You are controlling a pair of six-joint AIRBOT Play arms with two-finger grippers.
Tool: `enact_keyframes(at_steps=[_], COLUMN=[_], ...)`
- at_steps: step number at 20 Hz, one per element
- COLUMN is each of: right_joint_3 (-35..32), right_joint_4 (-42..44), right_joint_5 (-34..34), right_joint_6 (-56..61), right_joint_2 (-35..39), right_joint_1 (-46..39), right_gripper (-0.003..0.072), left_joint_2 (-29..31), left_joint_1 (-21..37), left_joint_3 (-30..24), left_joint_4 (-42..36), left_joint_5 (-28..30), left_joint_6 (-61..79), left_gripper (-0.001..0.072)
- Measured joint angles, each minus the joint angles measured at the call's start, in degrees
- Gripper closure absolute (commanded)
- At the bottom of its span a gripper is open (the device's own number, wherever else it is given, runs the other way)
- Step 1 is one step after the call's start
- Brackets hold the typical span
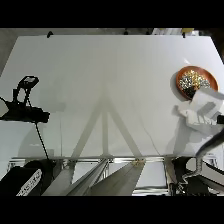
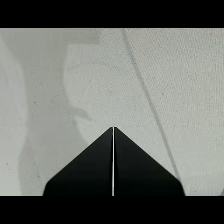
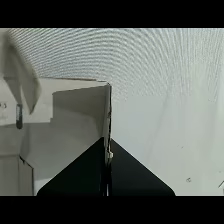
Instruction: Fold the box and place the chain.
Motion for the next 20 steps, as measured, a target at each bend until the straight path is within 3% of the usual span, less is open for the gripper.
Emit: enact_keyframes(at_steps=[5, 13, 20], right_joint_3=[0.0, -1.73, -12.13], right_joint_4=[3.5, 25.38, 39.52], right_joint_5=[2.19, 10.49, 6.27], right_joint_6=[-2.01, -4.96, 1.81], right_joint_2=[5.88, 15.41, 24.57], right_joint_1=[8.02, 29.79, 49.99], right_gripper=[0.0672, 0.0672, 0.0672], left_joint_2=[0.02, 0.02, 0.02], left_joint_1=[0.0, 0.0, 0.0], left_joint_3=[0.0, -0.02, -0.02], left_joint_4=[0.0, 0.0, -0.02], left_joint_5=[0.0, 0.0, 0.0], left_joint_6=[-0.02, 0.0, 0.0], left_gripper=[0.0701, 0.0701, 0.0701])
